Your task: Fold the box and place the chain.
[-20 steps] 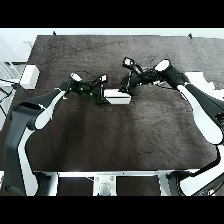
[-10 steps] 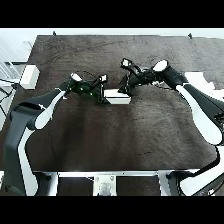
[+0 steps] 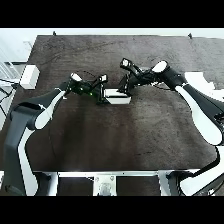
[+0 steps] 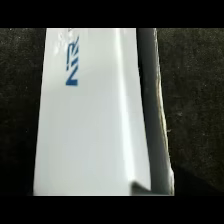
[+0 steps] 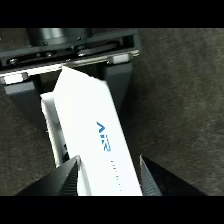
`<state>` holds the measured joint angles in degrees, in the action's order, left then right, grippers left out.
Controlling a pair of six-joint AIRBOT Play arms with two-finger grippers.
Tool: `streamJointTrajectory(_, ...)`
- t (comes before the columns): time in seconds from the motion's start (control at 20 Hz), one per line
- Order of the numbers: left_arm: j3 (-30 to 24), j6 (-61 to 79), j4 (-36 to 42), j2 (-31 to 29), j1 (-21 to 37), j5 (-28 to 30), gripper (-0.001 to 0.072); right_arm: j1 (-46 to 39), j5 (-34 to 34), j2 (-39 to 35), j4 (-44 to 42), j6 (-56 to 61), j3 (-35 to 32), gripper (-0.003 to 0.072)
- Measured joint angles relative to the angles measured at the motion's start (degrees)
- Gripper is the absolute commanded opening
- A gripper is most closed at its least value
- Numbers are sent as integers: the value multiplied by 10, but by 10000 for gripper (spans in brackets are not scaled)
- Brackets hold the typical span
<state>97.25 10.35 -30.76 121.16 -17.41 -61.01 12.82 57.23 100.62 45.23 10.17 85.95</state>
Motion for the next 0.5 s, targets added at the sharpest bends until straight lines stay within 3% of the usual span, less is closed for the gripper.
streamJointTrajectory(0.5, 0, 2, -1, 0, 0, -3, 472, 5, 21, 0, 2, 1, -27, 354)
